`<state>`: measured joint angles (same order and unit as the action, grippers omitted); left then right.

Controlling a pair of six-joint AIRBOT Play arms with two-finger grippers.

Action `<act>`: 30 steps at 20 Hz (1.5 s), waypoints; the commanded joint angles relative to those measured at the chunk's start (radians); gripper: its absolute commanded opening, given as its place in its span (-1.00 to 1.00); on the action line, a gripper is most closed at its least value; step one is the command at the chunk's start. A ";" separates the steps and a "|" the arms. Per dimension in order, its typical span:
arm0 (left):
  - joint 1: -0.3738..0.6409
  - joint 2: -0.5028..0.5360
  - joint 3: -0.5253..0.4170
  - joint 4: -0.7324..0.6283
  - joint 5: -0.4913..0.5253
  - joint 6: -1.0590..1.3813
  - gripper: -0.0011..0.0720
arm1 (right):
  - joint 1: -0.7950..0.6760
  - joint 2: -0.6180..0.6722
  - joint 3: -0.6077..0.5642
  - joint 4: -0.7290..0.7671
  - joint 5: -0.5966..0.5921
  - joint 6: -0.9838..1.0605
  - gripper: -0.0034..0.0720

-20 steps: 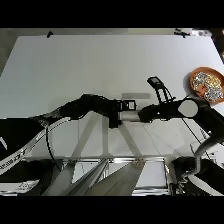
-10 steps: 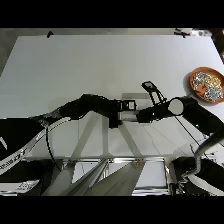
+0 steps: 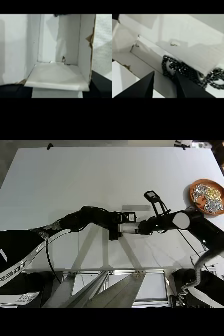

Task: Fold the box and place the chain.

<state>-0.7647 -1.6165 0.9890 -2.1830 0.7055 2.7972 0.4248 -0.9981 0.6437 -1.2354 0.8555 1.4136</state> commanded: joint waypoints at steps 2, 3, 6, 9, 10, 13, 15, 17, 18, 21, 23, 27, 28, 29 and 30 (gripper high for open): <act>0.000 -0.001 0.000 0.000 0.000 0.000 -0.22 | -0.093 0.151 0.001 -0.124 0.067 0.033 -0.12; 0.000 -0.001 0.000 0.000 0.000 0.000 -0.22 | -0.144 0.170 0.001 -0.182 0.089 0.069 -0.12; 0.000 -0.001 0.000 0.000 0.000 0.000 -0.22 | -0.316 0.170 0.001 -0.338 0.114 0.190 -0.12; 0.000 -0.001 0.000 0.000 0.000 0.000 -0.22 | -0.480 0.137 0.000 -0.392 0.073 0.266 -0.12; 0.000 -0.001 0.000 0.000 0.000 0.000 -0.22 | -0.523 0.119 0.000 -0.393 0.054 0.274 -0.12; 0.000 -0.001 0.000 0.000 0.000 0.000 -0.22 | -0.619 0.034 0.000 -0.396 -0.035 0.346 -0.12; 0.000 -0.001 0.000 0.000 0.000 0.000 -0.22 | -0.631 -0.031 0.000 -0.396 -0.119 0.355 -0.12; 0.000 -0.001 0.000 0.000 0.000 0.000 -0.22 | -0.631 -0.098 0.000 -0.393 -0.217 0.404 -0.12; 0.000 -0.001 0.000 0.000 0.000 0.000 -0.22 | -0.631 -0.127 0.000 -0.394 -0.247 0.451 -0.12; 0.000 -0.001 0.000 0.000 0.000 0.000 -0.22 | -0.631 -0.196 0.000 -0.396 -0.342 0.527 -0.12; 0.000 -0.001 0.000 0.000 0.000 0.000 -0.22 | -0.631 -0.212 0.000 -0.401 -0.410 0.580 -0.16; 0.000 -0.001 0.000 0.000 0.000 0.000 -0.22 | -0.671 -0.222 0.000 -0.457 -0.425 0.632 -0.18; 0.000 -0.001 0.000 0.000 0.000 0.000 -0.22 | -0.688 -0.222 0.000 -0.472 -0.413 0.632 -0.18; 0.000 -0.001 0.000 0.000 0.000 0.000 -0.22 | -0.704 -0.222 0.000 -0.493 -0.407 0.632 -0.18; 0.000 -0.001 0.000 0.000 0.000 0.000 -0.22 | -0.719 -0.222 0.000 -0.517 -0.406 0.632 -0.18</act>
<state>-0.7647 -1.6165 0.9890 -2.1834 0.7055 2.7968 -0.2577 -1.2133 0.6437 -1.6951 0.4568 2.0220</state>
